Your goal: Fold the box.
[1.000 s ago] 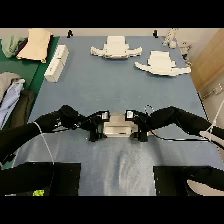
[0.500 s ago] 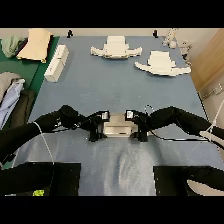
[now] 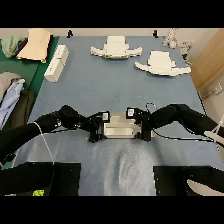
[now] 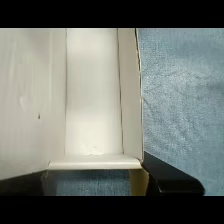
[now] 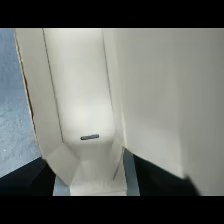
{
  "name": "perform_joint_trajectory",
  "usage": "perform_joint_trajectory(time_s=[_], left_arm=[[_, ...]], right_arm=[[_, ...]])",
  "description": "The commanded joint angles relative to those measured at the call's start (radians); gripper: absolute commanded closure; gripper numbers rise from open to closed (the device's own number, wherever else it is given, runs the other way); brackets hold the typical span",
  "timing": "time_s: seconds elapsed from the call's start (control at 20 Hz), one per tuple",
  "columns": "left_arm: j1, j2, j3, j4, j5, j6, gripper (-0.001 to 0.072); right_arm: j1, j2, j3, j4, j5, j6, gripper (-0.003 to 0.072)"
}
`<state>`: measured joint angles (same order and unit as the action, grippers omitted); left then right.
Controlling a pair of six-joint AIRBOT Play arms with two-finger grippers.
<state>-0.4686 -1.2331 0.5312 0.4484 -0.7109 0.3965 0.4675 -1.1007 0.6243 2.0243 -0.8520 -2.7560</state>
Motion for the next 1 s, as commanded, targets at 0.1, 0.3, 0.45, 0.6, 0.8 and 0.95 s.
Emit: perform_joint_trajectory(time_s=[0.1,0.3,0.45,0.6,0.8,0.95], left_arm=[[0.001,0.0,0.001,-0.001,0.004,-0.001,0.0215],[0.001,0.0,0.001,-0.001,0.004,-0.001,0.0215],[0.001,0.0,0.001,-0.001,0.004,-0.001,0.0215],[0.001,0.0,0.001,-0.001,0.004,-0.001,0.0215],[0.001,0.0,0.001,-0.001,0.004,-0.001,0.0215],[0.001,0.0,0.001,-0.001,0.004,-0.001,0.0215]], right_arm=[[0.001,0.175,0.031,-0.177,-0.252,0.359,-0.0034],[0.003,0.268,0.026,0.175,-0.346,0.812,0.0118],[0.11,0.222,-0.005,0.388,-0.076,0.935,0.023],[0.219,0.111,0.024,0.383,0.222,1.043,0.0389],[0.154,-0.024,0.129,0.342,0.276,1.048,0.0388],[0.072,-0.089,0.141,0.343,0.274,1.048,0.0388]])
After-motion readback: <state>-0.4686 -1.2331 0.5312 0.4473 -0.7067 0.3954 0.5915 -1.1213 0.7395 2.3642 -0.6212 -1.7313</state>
